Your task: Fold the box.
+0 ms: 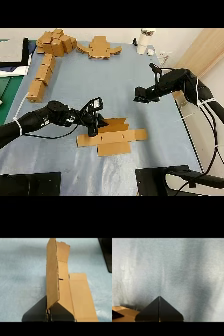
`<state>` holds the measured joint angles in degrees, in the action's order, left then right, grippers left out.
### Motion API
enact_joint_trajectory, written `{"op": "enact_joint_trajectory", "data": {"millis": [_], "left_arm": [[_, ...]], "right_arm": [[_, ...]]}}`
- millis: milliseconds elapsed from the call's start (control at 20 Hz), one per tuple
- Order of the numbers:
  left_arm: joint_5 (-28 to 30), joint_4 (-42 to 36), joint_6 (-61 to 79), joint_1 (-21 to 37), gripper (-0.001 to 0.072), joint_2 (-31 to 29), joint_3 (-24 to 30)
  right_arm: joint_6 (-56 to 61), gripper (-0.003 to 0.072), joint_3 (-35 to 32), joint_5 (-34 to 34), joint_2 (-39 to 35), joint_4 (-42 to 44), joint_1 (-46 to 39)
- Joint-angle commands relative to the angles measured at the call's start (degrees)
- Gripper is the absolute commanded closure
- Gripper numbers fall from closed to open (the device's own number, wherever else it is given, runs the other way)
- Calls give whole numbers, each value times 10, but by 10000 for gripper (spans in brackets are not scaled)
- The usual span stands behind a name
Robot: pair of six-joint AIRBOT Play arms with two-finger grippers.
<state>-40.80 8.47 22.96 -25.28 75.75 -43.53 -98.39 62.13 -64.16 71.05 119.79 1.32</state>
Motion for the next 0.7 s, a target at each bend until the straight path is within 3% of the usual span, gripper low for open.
{"op": "enact_joint_trajectory", "data": {"millis": [0, 300, 500, 650], "left_arm": [[3, 0, 2, -4, 701, 0, 14], [10, -19, 17, -4, 702, -10, 24], [80, -112, 151, -5, 701, -59, 26], [83, -114, 172, -8, 702, -59, 34]], "right_arm": [[0, 683, 0, 2, 0, 0, 9], [0, 683, 0, 10, 0, 0, 13], [0, 683, 0, 17, 0, 0, 13], [0, 683, 0, 21, 0, 0, 13]]}}
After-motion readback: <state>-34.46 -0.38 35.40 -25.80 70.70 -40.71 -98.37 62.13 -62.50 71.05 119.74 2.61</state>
